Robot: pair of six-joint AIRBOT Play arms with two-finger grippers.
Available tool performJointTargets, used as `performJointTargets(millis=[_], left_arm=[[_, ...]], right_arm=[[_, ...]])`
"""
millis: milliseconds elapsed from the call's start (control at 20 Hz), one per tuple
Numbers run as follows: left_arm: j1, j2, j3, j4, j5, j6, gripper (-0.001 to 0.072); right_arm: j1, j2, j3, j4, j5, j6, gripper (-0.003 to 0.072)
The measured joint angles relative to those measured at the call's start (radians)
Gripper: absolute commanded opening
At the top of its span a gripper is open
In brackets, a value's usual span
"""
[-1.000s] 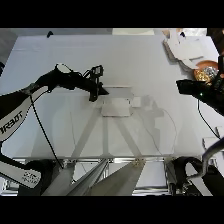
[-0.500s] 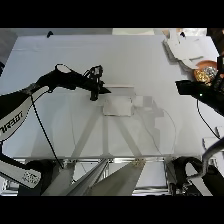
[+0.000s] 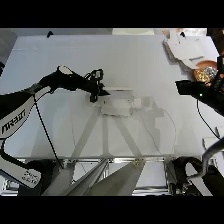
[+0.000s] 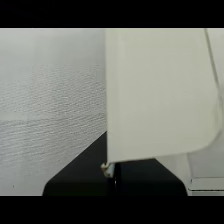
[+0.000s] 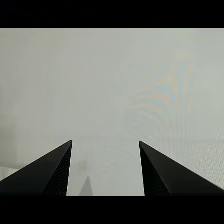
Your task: Fold the box and place the chain.
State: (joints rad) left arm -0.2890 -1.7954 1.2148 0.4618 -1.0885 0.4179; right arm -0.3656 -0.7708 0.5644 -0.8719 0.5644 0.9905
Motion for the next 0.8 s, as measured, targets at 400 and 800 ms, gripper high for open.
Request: performJointTargets(millis=[400, 800], left_arm=[[0.000, -0.001, 0.000, 0.003, 0.000, 0.001, 0.0013], [0.000, -0.001, 0.000, 0.003, 0.000, 0.001, 0.0013]], right_arm=[[0.000, 0.000, 0.002, 0.001, 0.010, -0.016, 0.0429], [0.108, 0.000, 0.031, 0.061, 0.255, -0.383, 0.0512]])
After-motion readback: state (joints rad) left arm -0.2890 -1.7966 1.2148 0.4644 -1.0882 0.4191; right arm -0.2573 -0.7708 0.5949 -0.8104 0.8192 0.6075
